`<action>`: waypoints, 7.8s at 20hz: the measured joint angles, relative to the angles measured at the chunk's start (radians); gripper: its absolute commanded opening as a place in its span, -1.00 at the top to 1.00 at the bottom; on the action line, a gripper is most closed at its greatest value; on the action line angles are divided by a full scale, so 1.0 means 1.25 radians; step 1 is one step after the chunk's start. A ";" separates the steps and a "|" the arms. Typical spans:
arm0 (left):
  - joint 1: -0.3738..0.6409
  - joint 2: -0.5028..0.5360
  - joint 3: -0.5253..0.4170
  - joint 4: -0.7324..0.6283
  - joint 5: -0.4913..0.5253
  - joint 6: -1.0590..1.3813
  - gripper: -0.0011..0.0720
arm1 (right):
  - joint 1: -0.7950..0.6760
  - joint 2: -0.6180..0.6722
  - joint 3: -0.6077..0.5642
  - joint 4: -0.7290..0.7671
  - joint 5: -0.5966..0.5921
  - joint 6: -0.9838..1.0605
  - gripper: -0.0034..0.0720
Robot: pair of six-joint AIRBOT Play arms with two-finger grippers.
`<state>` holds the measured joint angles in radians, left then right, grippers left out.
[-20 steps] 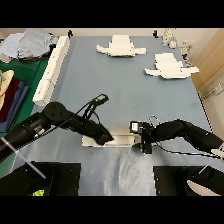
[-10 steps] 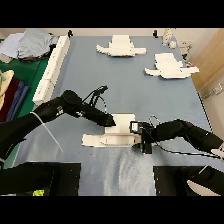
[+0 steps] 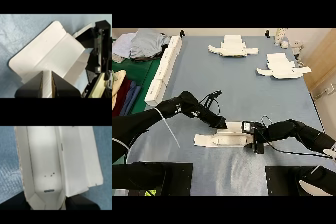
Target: Fold the box.
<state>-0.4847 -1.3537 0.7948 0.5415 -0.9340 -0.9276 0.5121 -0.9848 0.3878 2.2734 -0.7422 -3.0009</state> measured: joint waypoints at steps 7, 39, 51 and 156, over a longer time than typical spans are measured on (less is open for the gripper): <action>0.001 -0.002 0.111 0.013 -0.144 0.105 0.49 | 0.000 0.000 0.000 0.000 0.000 0.000 -0.53; -0.014 0.397 -0.304 0.185 0.103 0.715 -0.51 | 0.000 0.000 0.000 0.000 0.000 -0.001 -0.53; -0.092 0.317 -0.275 0.130 0.183 0.734 0.83 | 0.000 0.000 0.000 0.000 0.000 0.000 -0.53; -0.364 0.107 0.057 0.659 -0.030 -1.130 0.07 | 0.000 0.000 0.000 0.000 0.000 0.000 -0.53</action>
<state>-0.9401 -1.2205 0.8658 1.3659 -0.9710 -2.3402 0.5125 -0.9848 0.3874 2.2730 -0.7418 -3.0013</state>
